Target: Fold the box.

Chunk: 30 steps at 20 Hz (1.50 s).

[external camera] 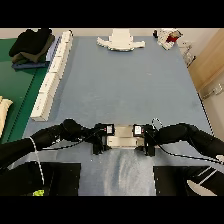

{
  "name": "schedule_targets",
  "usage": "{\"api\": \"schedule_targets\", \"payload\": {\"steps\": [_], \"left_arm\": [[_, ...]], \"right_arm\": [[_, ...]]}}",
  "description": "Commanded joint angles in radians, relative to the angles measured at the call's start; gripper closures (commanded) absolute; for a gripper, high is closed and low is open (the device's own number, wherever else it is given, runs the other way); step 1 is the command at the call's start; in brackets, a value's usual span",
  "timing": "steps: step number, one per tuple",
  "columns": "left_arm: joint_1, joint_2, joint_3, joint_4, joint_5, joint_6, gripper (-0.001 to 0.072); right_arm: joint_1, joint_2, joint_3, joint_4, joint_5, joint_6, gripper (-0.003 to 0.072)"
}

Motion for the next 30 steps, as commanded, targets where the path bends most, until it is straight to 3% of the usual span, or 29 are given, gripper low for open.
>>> {"api": "schedule_targets", "payload": {"steps": [1,2,4,7,11,13,14,15,16,17,20,21,23,25,30], "left_arm": [[0.000,0.001,0.000,0.000,0.000,0.001,0.0246],[0.000,0.001,0.000,0.000,0.000,0.001,0.0246],[0.000,0.001,0.000,0.000,0.000,0.001,0.0246],[0.000,0.001,0.000,0.000,0.000,0.001,0.0246],[0.000,0.001,0.000,0.000,0.000,0.001,0.0246],[0.000,0.001,0.000,0.000,0.000,0.001,0.0246],[0.000,0.001,0.000,0.000,0.000,0.001,0.0246],[0.000,0.001,0.000,0.000,0.000,0.001,0.0246],[0.000,0.001,0.000,0.000,0.000,0.001,0.0246],[0.000,0.001,0.000,0.000,0.000,0.001,0.0246],[0.000,0.001,0.000,0.000,0.000,0.001,0.0246],[0.000,0.001,0.000,0.000,0.000,0.001,0.0246],[0.000,0.001,0.000,0.000,0.000,0.001,0.0246],[0.000,0.001,0.000,0.000,0.000,0.001,0.0246],[0.000,0.001,0.000,0.000,0.000,0.001,0.0246]], "right_arm": [[0.000,0.000,0.001,0.001,-0.002,0.010,0.0092],[0.000,0.001,0.003,-0.002,-0.001,0.040,-0.0029],[0.000,0.019,0.008,-0.030,-0.012,0.104,-0.0034],[0.000,0.097,0.042,-0.200,-0.096,0.320,-0.0034],[0.000,0.240,0.129,-0.494,-0.342,0.801,-0.0034],[0.000,0.305,0.166,-0.520,-0.443,1.049,-0.0034],[0.000,0.330,0.169,-0.487,-0.461,1.158,0.0027],[0.000,0.347,0.164,-0.418,-0.465,1.270,0.0203],[0.000,0.349,0.152,-0.325,-0.456,1.354,0.0316],[0.000,0.343,0.130,-0.204,-0.426,1.408,0.0348],[0.037,0.280,0.053,0.187,-0.198,1.442,0.0348],[0.068,0.254,0.058,0.262,-0.104,1.442,0.0382],[0.115,0.200,0.114,0.272,0.069,1.442,0.0395],[0.100,0.124,0.181,0.222,0.141,1.442,0.0394],[0.033,-0.130,0.275,0.120,0.138,1.427,0.0394]]}}
